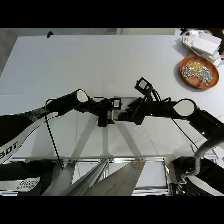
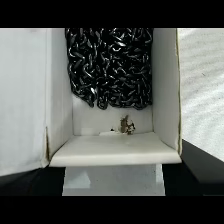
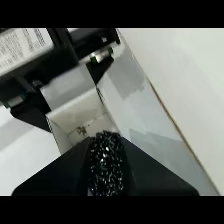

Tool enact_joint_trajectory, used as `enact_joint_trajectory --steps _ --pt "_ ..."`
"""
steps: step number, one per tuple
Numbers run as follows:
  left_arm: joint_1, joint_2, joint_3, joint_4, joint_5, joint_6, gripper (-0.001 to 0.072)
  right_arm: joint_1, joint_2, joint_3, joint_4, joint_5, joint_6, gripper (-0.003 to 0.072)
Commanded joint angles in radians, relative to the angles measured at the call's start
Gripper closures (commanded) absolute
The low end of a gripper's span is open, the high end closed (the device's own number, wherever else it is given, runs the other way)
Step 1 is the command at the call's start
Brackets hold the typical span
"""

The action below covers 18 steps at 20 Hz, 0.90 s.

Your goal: Fold the box and place the chain.

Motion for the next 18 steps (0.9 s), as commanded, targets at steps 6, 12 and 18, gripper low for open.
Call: enact_joint_trajectory --steps 6,12,18 --pt "0.0 0.0 -0.001 0.0 0.0 0.0 0.0576 -0.224 -0.016 0.261 -0.039 0.183 0.002 0.0548" --pt "0.0 0.0 -0.001 0.0 0.0 0.0 0.0576 -0.23 -0.244 0.261 -0.079 0.267 -0.04 0.0628" --pt "0.0 0.0 -0.001 0.0 0.0 0.0 0.0576 -0.146 -0.252 0.261 -0.134 0.362 -0.112 0.0549"
